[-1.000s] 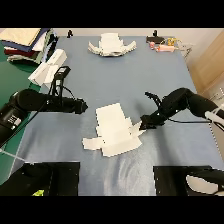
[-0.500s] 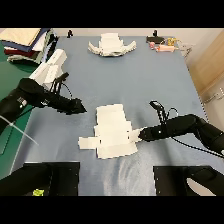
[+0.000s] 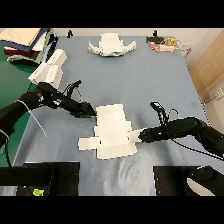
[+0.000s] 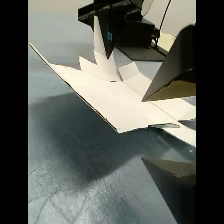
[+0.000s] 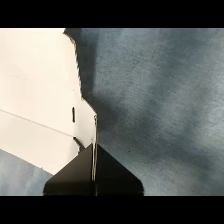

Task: Fold the box.

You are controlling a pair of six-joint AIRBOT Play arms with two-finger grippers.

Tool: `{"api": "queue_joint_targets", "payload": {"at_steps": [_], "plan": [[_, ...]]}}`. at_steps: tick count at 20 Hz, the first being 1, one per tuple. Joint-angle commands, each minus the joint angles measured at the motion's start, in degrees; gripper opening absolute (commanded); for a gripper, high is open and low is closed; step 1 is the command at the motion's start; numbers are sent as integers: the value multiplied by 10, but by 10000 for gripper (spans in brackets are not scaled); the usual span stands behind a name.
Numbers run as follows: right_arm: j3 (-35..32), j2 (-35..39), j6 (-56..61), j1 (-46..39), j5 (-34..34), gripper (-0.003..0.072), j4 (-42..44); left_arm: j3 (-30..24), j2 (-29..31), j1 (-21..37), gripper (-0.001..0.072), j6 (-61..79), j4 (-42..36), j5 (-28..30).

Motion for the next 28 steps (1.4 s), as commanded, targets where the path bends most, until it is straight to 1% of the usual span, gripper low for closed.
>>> {"api": "queue_joint_targets", "payload": {"at_steps": [1,4,7,9,10,11,12,13,15,16,17,18,23,24,25,26,27,28], "plan": [[0,0,1,1,2,3,0,31,-48,-27,535,34,-9,-2],[0,0,1,1,2,3,0,77,-86,-50,534,46,-9,-16],[0,0,0,1,2,3,0,113,-125,-63,534,76,-10,-78],[0,0,0,1,2,3,0,125,-141,-71,532,92,-10,-113],[0,0,0,1,2,3,0,127,-145,-75,479,102,-10,-126],[0,0,0,1,2,3,0,127,-146,-79,345,112,-9,-139],[0,0,0,1,2,3,0,127,-146,-81,289,123,-9,-151],[0,0,0,1,2,3,0,127,-146,-81,290,134,-9,-162],[0,0,0,1,2,3,0,127,-146,-81,287,143,-9,-163],[0,0,0,1,2,3,0,127,-146,-81,191,149,-9,-163],[0,0,0,1,2,3,0,127,-146,-81,66,159,-9,-163],[0,0,0,1,2,3,0,127,-146,-81,43,163,-9,-160],[0,0,0,1,2,4,0,127,-146,-82,43,175,-10,-144],[0,0,0,1,2,23,0,127,-146,-82,44,175,-12,-144],[0,0,-2,1,2,136,0,127,-146,-82,44,173,-18,-144],[1,1,-12,0,2,318,-5,127,-146,-82,44,173,-20,-146],[7,1,-19,0,2,390,-24,127,-146,-82,40,186,-20,-140],[15,1,-16,0,2,390,-53,129,-146,-82,12,216,-20,-135]]}}
